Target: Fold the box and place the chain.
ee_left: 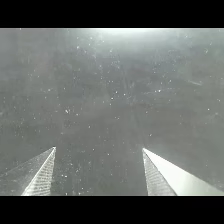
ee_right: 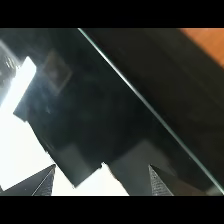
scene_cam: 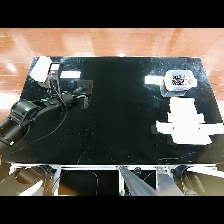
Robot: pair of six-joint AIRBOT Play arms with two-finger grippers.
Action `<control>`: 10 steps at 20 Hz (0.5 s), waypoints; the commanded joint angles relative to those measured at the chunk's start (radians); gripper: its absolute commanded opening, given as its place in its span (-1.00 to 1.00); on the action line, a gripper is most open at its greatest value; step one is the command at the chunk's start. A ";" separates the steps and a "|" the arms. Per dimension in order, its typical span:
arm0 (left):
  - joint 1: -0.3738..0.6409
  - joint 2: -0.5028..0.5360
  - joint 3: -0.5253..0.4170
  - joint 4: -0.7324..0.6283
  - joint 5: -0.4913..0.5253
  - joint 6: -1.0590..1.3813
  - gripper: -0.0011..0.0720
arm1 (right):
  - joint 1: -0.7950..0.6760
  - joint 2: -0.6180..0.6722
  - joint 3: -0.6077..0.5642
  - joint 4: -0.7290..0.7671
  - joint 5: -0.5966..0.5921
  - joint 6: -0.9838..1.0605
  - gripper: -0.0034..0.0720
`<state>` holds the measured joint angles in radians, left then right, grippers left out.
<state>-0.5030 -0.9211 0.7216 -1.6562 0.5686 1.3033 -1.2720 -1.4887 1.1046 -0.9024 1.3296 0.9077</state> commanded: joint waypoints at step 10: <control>0.000 -0.048 0.000 -0.006 0.003 0.000 0.72 | 0.148 -0.285 0.156 -0.150 0.336 0.043 0.97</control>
<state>-0.5030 -0.9668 0.7216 -1.6623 0.5713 1.3037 -1.1526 -1.7306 1.2533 -1.0180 1.6047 0.9195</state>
